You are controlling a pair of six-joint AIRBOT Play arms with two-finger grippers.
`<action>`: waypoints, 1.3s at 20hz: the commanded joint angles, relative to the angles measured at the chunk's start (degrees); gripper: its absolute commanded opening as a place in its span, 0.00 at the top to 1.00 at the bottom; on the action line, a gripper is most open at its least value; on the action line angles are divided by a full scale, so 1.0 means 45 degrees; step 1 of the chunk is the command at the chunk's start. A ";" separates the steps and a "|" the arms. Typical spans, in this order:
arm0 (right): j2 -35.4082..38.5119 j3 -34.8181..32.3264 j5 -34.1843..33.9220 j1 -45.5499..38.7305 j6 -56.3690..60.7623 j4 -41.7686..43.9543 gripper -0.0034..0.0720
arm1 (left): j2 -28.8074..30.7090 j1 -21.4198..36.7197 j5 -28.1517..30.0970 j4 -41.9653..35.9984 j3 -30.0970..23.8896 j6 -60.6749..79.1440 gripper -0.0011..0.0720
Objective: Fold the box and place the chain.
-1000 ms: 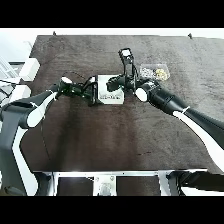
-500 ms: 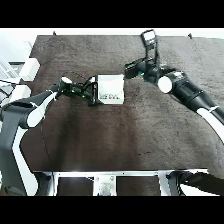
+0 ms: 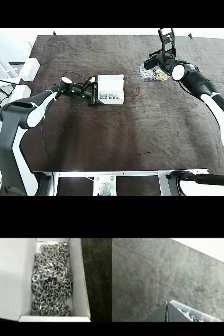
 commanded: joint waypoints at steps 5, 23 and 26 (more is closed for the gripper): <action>-0.3245 0.3109 0.7198 -0.1302 -0.9432 1.0482 0.95 | 0.0000 0.0000 0.0024 0.0000 -0.0005 0.0000 0.26; -0.5673 0.4080 1.2216 -0.0806 -1.1560 1.1623 0.95 | 0.0000 0.0000 0.0039 0.0000 -0.0005 0.0005 0.26; -0.5673 0.4784 1.3950 -0.0801 -1.1555 1.1356 0.95 | 0.0000 0.0005 0.0044 0.0005 -0.0005 0.0005 0.26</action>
